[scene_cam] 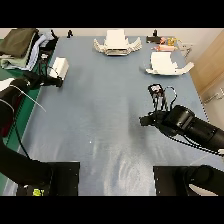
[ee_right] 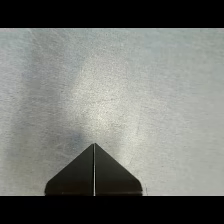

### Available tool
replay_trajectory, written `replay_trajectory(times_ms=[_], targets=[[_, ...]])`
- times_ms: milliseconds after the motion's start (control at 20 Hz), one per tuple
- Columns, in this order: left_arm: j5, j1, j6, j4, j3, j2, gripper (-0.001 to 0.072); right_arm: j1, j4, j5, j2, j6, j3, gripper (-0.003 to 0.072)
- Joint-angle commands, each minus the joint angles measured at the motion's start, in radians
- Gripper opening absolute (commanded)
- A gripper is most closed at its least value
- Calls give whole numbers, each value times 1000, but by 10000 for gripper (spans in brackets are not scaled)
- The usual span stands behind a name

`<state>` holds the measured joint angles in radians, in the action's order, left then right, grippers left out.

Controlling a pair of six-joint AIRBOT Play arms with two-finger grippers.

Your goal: Fold the box.

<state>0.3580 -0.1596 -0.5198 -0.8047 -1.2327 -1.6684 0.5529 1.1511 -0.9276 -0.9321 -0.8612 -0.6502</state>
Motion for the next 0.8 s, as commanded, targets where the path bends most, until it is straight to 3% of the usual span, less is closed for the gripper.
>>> replay_trajectory(times_ms=[0, 250, 750], targets=[[78, -60, -47, -13, -211, -165, 422, 0, 0, 1, 0, 0, 0, 3], [84, -67, -51, -51, -304, -266, 422, -1, 0, 1, 0, 0, 0, 3], [75, -83, -72, -52, -306, -282, 423, 0, 0, 1, 0, 0, 0, 3]])
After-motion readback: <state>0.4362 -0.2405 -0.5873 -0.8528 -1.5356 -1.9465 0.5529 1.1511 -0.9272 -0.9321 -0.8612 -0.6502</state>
